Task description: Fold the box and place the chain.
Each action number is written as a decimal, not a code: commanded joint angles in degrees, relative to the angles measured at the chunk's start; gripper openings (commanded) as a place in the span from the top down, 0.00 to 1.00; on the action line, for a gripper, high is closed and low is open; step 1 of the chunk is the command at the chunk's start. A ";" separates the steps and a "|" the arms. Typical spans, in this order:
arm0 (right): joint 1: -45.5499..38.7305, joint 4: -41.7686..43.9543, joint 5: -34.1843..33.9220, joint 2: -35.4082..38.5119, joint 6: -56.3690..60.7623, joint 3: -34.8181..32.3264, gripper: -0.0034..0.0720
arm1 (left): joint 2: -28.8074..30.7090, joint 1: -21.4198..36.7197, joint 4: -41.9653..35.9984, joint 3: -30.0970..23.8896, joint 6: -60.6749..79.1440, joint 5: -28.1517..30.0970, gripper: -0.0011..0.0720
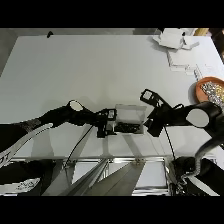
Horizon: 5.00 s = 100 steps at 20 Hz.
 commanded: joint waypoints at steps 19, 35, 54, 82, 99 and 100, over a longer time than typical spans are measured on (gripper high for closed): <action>6.58 8.85 4.11 -13.90 -23.85 7.98 0.71 | 0.00 0.04 0.02 0.00 0.00 0.00 0.78; 14.14 0.00 -7.72 -9.75 -25.81 1.81 0.67 | 0.00 0.04 0.02 0.00 0.00 0.00 0.78; 14.14 5.16 -6.82 -9.68 -24.59 -0.83 0.55 | 0.00 0.04 0.02 0.00 0.00 0.00 0.78; 11.28 10.43 -7.39 -12.83 -26.69 -2.56 0.93 | 0.00 0.04 0.02 0.00 0.00 0.00 0.78; 11.21 8.24 -7.23 -7.19 -20.17 -2.08 0.87 | 0.00 0.04 0.02 0.00 0.02 0.02 0.78; 11.21 6.08 -7.15 -4.90 -17.27 -1.49 0.87 | 0.00 0.04 0.02 0.00 0.00 0.00 0.78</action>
